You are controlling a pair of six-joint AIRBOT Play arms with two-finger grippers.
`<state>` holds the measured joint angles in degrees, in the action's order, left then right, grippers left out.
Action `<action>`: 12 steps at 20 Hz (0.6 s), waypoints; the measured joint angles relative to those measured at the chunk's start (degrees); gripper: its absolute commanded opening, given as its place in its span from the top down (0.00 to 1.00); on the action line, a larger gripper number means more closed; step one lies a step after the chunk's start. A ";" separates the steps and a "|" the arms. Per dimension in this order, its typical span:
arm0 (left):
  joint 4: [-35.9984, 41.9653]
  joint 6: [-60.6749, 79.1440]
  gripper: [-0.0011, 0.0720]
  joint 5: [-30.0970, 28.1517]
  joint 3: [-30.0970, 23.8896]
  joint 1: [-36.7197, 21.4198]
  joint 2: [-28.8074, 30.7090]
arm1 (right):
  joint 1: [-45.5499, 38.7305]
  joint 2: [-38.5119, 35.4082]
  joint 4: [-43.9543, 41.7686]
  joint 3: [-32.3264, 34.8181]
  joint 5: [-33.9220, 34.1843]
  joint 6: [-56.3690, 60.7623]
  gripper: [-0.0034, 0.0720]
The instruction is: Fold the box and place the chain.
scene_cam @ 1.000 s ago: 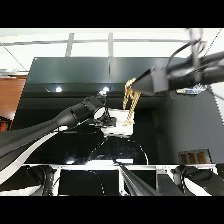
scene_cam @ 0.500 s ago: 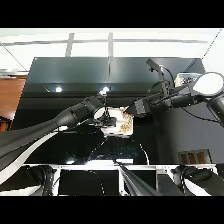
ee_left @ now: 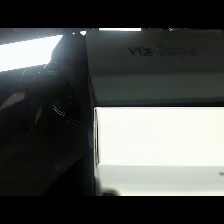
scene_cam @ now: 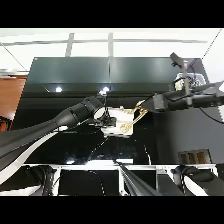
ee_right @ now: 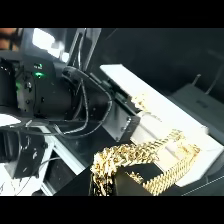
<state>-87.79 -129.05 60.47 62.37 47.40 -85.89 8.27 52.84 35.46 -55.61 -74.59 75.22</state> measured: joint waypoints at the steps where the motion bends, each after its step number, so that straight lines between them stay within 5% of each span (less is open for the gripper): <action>1: 0.00 0.00 0.95 0.00 0.02 0.00 0.00 | -1.03 -0.81 0.02 0.00 -0.55 0.22 0.94; 12: 0.00 0.00 0.95 0.02 0.00 0.00 0.00 | -3.78 -3.43 -10.19 -0.07 -0.46 -2.71 0.94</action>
<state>-87.79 -129.05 60.49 62.37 47.40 -85.89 4.49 49.41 25.28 -55.68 -75.05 72.51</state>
